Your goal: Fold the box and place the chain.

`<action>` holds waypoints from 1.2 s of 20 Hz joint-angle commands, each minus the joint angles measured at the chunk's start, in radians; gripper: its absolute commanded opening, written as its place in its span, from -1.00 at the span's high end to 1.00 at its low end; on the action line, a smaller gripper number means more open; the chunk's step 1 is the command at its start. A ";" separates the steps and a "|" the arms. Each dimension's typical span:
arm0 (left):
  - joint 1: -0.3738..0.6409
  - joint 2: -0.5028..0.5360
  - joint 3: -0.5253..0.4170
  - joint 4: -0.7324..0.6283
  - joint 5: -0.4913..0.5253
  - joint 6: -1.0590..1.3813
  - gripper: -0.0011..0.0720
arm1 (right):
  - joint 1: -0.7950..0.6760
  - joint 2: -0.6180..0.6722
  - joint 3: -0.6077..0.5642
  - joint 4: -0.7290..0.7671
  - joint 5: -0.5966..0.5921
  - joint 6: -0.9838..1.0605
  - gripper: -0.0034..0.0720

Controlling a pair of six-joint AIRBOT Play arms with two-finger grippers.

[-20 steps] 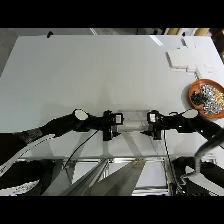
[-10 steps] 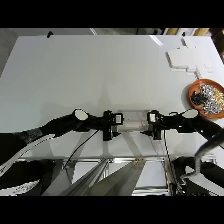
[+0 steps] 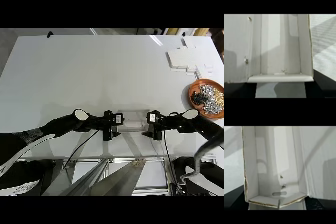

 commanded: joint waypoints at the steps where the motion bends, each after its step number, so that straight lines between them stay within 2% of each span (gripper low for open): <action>1: 0.000 0.001 0.000 0.000 -0.002 -0.001 0.41 | 0.000 0.074 0.000 -0.128 0.008 0.166 -0.97; 6: 0.000 0.001 0.000 0.000 -0.002 -0.001 0.41 | 0.000 0.330 0.000 -0.405 0.035 0.510 -0.94; 11: 0.000 0.001 0.000 0.001 -0.002 -0.001 0.41 | 0.000 0.543 0.000 -0.501 0.177 0.691 -0.92; 13: 0.000 0.001 0.000 0.000 -0.003 -0.001 0.41 | 0.000 0.595 0.000 -0.481 0.238 0.747 -0.91; 16: 0.000 0.001 0.000 0.000 -0.003 -0.001 0.41 | 0.000 0.618 0.000 -0.302 0.260 0.746 -0.39; 17: 0.000 0.001 0.000 0.001 -0.003 -0.001 0.41 | 0.000 0.615 0.000 -0.208 0.250 0.724 -0.11; 18: 0.000 0.001 0.000 0.000 -0.002 -0.001 0.41 | 0.000 0.610 0.000 -0.104 0.240 0.705 0.46; 19: 0.000 0.001 0.000 0.000 -0.003 -0.001 0.41 | 0.000 0.599 0.000 0.011 0.225 0.677 0.86; 22: 0.000 0.001 0.000 0.000 -0.002 -0.001 0.41 | 0.000 0.497 0.000 0.278 0.036 0.600 0.87; 24: 0.000 0.001 0.000 0.000 -0.003 -0.001 0.41 | 0.000 0.386 0.000 0.373 -0.117 0.601 0.87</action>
